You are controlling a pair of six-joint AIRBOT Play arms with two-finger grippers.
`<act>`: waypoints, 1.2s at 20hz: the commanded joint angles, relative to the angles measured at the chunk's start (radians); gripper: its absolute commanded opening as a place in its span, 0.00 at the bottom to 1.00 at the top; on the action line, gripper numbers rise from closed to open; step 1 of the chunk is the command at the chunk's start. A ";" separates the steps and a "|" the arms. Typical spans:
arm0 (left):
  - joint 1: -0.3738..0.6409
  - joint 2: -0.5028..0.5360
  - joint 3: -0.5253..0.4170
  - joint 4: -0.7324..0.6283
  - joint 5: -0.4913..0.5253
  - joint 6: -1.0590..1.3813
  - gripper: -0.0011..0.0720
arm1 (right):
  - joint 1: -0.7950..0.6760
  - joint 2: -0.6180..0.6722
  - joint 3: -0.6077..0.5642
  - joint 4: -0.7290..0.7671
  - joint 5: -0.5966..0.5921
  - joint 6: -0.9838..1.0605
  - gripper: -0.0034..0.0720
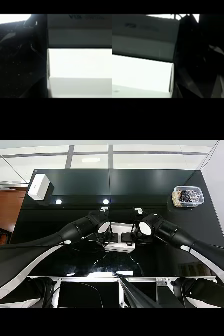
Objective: Fold the box and place the chain.
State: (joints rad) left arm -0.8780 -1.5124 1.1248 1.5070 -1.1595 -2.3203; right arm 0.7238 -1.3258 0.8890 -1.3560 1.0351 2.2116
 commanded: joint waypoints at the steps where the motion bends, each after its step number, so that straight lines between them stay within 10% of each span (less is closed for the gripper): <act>1: 0.001 0.000 0.000 0.002 -0.001 0.001 0.05 | 0.003 -0.014 0.002 -0.010 0.009 0.023 0.50; 7: 0.001 0.000 0.000 0.002 0.000 0.001 0.06 | 0.003 -0.026 0.002 -0.007 0.007 0.033 0.48; 12: 0.001 0.000 0.000 0.002 -0.001 0.001 0.06 | 0.003 -0.029 0.003 -0.006 -0.010 0.038 0.07; 15: 0.001 0.000 0.000 0.002 -0.001 0.001 0.06 | 0.003 -0.029 0.003 -0.006 -0.008 0.044 0.08; 17: 0.001 0.000 0.000 0.002 -0.001 0.001 0.06 | 0.003 -0.029 0.003 -0.005 -0.006 0.044 0.33; 24: 0.001 0.000 0.000 0.002 -0.001 0.001 0.06 | 0.003 -0.029 0.003 -0.005 0.016 0.044 0.19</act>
State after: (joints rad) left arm -0.8780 -1.5124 1.1248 1.5101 -1.1606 -2.3180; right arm 0.7265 -1.3544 0.8909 -1.3602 1.0420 2.2532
